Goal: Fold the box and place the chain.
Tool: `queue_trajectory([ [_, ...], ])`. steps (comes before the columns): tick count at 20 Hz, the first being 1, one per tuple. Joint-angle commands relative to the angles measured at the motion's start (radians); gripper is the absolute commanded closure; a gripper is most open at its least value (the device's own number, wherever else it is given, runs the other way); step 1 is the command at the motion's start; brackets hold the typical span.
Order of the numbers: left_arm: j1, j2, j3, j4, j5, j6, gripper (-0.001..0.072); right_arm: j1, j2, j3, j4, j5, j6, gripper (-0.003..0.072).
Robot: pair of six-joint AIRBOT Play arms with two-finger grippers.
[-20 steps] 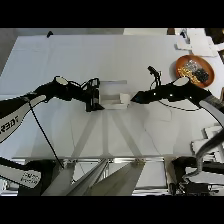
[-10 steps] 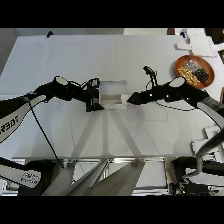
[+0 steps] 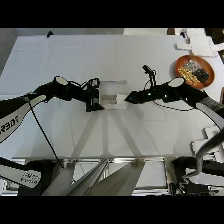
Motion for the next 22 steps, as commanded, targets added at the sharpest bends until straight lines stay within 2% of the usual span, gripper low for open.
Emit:
queue_trajectory([
  [1, 0.000, -0.001, 0.000, 0.000, 0.000, 0.000, 0.0501, 0.018, 0.001, 0.000, -0.022, -0.025, 0.005, 0.0398],
  [5, 0.000, -0.001, 0.000, 0.000, 0.000, 0.000, 0.0501, 0.079, 0.001, 0.000, -0.190, -0.126, 0.172, 0.0370],
  [7, 0.000, -0.001, 0.000, 0.000, 0.000, 0.000, 0.0501, 0.102, 0.002, 0.000, -0.206, -0.146, 0.192, 0.0292],
  [13, 0.000, -0.001, 0.000, 0.000, 0.000, 0.000, 0.0501, 0.153, 0.010, 0.020, -0.262, -0.250, 0.302, 0.0288],
  [17, 0.000, -0.001, 0.000, 0.000, 0.000, 0.000, 0.0501, 0.190, 0.010, 0.047, -0.422, -0.274, 0.459, 0.0289],
  [22, 0.000, -0.001, 0.000, 0.000, 0.000, 0.000, 0.0501, 0.225, 0.010, 0.061, -0.487, -0.270, 0.528, 0.0290],
])
